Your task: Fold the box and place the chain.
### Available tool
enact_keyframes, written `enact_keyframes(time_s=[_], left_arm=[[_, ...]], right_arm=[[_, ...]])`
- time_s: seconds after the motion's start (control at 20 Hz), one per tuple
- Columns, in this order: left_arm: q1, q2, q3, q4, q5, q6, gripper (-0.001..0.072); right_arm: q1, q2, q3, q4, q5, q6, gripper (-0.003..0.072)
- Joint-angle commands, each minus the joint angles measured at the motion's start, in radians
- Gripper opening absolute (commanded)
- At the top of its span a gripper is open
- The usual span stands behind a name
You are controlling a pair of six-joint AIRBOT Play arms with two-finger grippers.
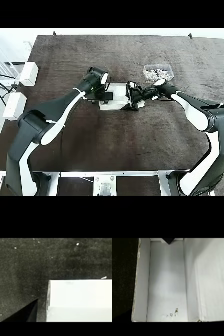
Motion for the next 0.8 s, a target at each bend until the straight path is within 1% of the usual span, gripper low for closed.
enact_keyframes(time_s=[0.0,0.2,0.25,0.3,0.75], left_arm=[[0.0,0.006,0.001,-0.01,-0.004,0.024,0.0388],[0.006,0.032,0.001,-0.012,-0.024,0.036,0.039],[0.008,0.042,0.001,-0.016,-0.032,0.045,0.0455],[0.009,0.053,0.001,-0.016,-0.047,0.051,0.0495],[0.009,0.191,0.001,0.012,-0.145,0.198,0.0496]], right_arm=[[0.001,0.001,0.0,0.0,0.001,0.0,0.0596],[0.001,0.001,0.0,0.0,0.001,0.0,0.0597],[0.001,0.001,0.0,0.0,0.001,0.0,0.0596],[0.001,0.001,0.0,0.0,0.001,0.0,0.0596],[0.001,0.001,0.0,0.0,0.001,0.0,0.0597]])
